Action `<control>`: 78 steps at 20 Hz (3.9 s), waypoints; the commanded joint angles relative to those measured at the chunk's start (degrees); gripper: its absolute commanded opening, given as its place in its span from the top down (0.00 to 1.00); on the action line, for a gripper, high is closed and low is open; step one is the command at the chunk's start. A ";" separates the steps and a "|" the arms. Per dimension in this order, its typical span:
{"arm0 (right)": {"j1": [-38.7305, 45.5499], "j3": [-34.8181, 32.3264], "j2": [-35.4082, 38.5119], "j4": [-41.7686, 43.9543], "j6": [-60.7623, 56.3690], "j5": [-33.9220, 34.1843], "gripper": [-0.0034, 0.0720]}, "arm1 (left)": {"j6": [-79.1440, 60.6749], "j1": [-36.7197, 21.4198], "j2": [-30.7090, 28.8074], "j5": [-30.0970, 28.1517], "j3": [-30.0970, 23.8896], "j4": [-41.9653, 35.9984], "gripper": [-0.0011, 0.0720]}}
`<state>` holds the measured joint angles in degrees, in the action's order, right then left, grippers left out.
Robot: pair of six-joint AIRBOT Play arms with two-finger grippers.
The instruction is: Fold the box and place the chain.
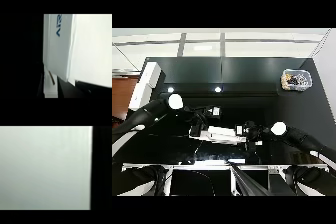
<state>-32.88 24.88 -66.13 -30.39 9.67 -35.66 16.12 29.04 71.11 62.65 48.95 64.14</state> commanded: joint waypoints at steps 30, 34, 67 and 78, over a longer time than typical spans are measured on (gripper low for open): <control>-0.02 -0.02 -0.02 -0.07 0.02 -0.13 0.73 | 6.60 -0.76 -4.26 -26.73 -12.76 -36.79 0.95; -0.02 -0.02 -0.02 -0.07 0.02 -0.13 0.73 | 6.84 0.85 -0.68 -27.89 -12.52 -35.91 0.95; -0.02 -0.02 -0.02 -0.07 0.02 -0.11 0.73 | -12.07 0.26 -9.01 -15.19 -17.57 -13.68 0.37; -0.02 -0.02 -0.02 -0.07 0.02 -0.09 0.73 | -12.04 0.28 -8.61 -15.54 -17.59 -24.24 0.66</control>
<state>-32.88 24.88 -66.13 -30.46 9.67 -35.77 4.08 29.28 62.28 46.87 31.38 42.35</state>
